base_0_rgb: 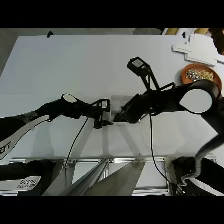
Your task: Fold the box and place the chain.
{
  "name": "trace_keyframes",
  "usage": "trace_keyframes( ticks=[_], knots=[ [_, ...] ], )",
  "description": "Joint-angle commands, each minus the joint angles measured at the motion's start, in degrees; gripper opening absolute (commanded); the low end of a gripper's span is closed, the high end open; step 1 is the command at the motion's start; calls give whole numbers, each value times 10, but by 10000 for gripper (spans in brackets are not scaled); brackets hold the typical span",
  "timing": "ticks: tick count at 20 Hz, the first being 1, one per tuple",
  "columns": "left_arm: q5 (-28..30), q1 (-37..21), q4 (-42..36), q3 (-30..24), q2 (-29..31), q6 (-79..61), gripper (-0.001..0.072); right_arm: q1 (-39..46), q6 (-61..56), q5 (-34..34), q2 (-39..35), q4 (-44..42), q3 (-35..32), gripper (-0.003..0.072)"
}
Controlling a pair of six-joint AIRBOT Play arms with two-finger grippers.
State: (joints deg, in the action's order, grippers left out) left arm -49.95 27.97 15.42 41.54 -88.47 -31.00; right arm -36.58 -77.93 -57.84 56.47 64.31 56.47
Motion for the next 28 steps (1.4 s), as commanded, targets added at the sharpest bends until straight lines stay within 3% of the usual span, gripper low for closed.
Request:
trace_keyframes(
  ticks=[1,4,6,9,14,20,28],
  knots=[
    [0,0,0,0,0,0,82,-14,-2,37,27,4,-16,21],
    [0,0,0,0,0,0,82,-14,-2,42,62,13,-24,37],
    [0,0,0,0,0,0,82,-14,-2,47,71,14,-24,185],
    [0,0,0,0,0,0,82,8,2,28,62,13,-11,260],
    [0,0,0,0,0,0,82,130,20,-18,46,21,60,267],
    [0,0,0,0,0,0,82,261,20,-26,91,90,59,264],
    [0,0,0,0,0,0,82,265,115,19,219,59,4,264]
  ],
)
